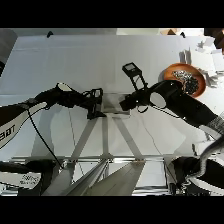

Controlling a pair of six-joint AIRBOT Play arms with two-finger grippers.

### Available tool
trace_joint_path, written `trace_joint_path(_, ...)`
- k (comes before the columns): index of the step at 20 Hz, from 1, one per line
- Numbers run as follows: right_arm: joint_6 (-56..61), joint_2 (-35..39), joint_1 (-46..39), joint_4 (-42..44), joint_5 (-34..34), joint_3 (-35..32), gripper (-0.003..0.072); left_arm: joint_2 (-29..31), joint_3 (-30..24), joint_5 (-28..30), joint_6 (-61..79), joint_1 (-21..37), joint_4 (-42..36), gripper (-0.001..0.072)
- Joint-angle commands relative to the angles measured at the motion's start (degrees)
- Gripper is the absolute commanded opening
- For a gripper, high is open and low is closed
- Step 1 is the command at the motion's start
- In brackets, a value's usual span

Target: Fold the box and place the chain.

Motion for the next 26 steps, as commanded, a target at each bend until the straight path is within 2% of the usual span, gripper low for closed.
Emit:
trace_joint_path(1,-2.6,-0.2,1.1,5.0,-4.6,2.9,0.0008,0.0,0.0,0.0,0.0,0.0,0.0,0.0393)
trace_joint_path(4,-11.6,-0.5,1.1,14.3,-5.7,3.0,0.0008,0.0,0.0,0.0,0.0,0.0,0.0,0.0393)
trace_joint_path(8,-11.9,-3.6,1.1,12.3,-5.0,3.0,0.0008,0.0,0.0,0.0,0.0,0.0,0.0,0.0393)
trace_joint_path(12,-11.9,-7.5,1.1,11.8,-0.8,2.7,0.0019,0.0,0.0,0.0,0.0,0.0,0.0,0.0393)
trace_joint_path(13,-12.1,-7.5,1.1,11.8,-0.3,2.7,0.0131,0.0,0.0,0.0,0.0,0.0,0.0,0.0393)
trace_joint_path(14,-12.9,-7.1,1.1,11.8,-0.3,2.7,0.0319,0.0,0.0,0.0,0.0,0.0,0.0,0.0393)
trace_joint_path(15,-14.3,-6.3,0.8,12.4,-0.3,2.7,0.0398,0.0,0.0,0.0,0.0,0.0,0.0,0.0393)
trace_joint_path(19,-15.5,0.7,-4.4,13.0,1.7,2.7,0.0398,0.0,0.0,0.0,0.0,0.0,0.0,0.0393)
trace_joint_path(23,-13.4,7.7,-17.5,12.4,7.8,2.7,0.0397,0.0,0.0,0.0,0.0,0.0,0.0,0.0393)
trace_joint_path(26,-9.3,7.0,-27.5,11.7,11.9,1.6,0.0399,0.0,0.0,0.0,0.0,0.0,0.0,0.0393)
